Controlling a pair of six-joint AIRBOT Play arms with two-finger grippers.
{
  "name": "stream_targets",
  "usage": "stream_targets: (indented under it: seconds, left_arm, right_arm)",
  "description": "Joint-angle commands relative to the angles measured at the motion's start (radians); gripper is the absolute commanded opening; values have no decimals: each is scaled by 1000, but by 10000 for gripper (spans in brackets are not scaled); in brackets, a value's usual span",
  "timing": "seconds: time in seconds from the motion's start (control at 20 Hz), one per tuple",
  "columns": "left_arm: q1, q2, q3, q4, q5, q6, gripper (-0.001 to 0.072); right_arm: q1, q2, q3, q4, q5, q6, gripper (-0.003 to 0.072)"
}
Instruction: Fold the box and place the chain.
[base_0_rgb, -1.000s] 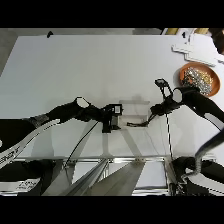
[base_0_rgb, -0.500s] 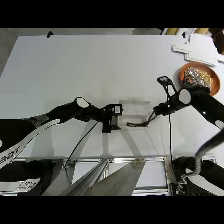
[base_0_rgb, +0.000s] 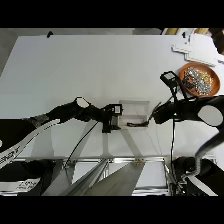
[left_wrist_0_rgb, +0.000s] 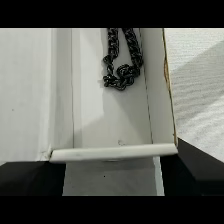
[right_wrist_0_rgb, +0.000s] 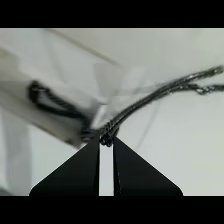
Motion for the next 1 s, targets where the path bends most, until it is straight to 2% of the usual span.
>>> stream_targets:
  seconds: [0.0,0.25,0.4,0.75,0.8,0.95]
  left_arm:
    - [0,0,1,0,0,1,311]
    - [0,0,1,0,0,0,311]
    - [0,0,1,0,0,0,311]
    - [0,0,1,0,0,0,311]
    - [0,0,1,0,0,0,311]
    - [0,0,1,0,0,0,311]
  right_arm:
    - [103,45,0,110,-49,14,14]
    - [180,30,0,122,-186,50,14]
    - [180,-2,0,191,-238,46,15]
    - [221,-167,0,185,-259,39,17]
    - [237,-200,0,178,-261,39,28]
    - [259,-280,0,154,-264,39,206]
